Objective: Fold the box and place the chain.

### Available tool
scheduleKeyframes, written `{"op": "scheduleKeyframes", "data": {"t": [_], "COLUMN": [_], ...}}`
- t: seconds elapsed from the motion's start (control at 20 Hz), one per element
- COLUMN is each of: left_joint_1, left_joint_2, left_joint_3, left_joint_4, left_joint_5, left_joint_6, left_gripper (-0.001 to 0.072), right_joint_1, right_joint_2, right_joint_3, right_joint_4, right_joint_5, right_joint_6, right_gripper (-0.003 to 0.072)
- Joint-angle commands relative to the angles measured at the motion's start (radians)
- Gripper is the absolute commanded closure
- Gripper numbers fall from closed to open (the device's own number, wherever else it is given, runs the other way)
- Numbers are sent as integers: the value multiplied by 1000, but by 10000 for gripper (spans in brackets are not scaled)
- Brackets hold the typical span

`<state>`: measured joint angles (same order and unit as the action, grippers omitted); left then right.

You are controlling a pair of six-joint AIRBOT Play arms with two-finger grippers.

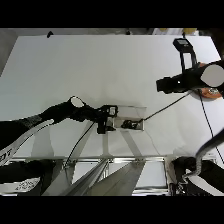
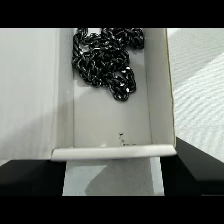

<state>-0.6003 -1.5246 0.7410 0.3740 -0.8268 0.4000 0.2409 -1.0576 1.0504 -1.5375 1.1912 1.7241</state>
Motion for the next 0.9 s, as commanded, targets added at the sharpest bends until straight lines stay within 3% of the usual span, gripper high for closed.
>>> {"op": "scheduleKeyframes", "data": {"t": [0.0, 0.1, 0.55, 0.85], "left_joint_1": [0, 0, 0, 0], "left_joint_2": [1, 1, 1, 1], "left_joint_3": [0, 0, 0, 0], "left_joint_4": [0, 0, 0, 0], "left_joint_5": [0, 0, 0, 0], "left_joint_6": [0, 0, 0, 0], "left_gripper": [455, 455, 455, 455], "right_joint_1": [-109, -110, -110, -110], "right_joint_2": [-54, -72, -232, -268], "right_joint_3": [-106, -178, -221, -221], "right_joint_4": [-30, -29, -26, -30], "right_joint_5": [-16, -84, -151, -201], "right_joint_6": [-10, -10, 7, 32], "right_gripper": [514, 366, 367, 369]}}
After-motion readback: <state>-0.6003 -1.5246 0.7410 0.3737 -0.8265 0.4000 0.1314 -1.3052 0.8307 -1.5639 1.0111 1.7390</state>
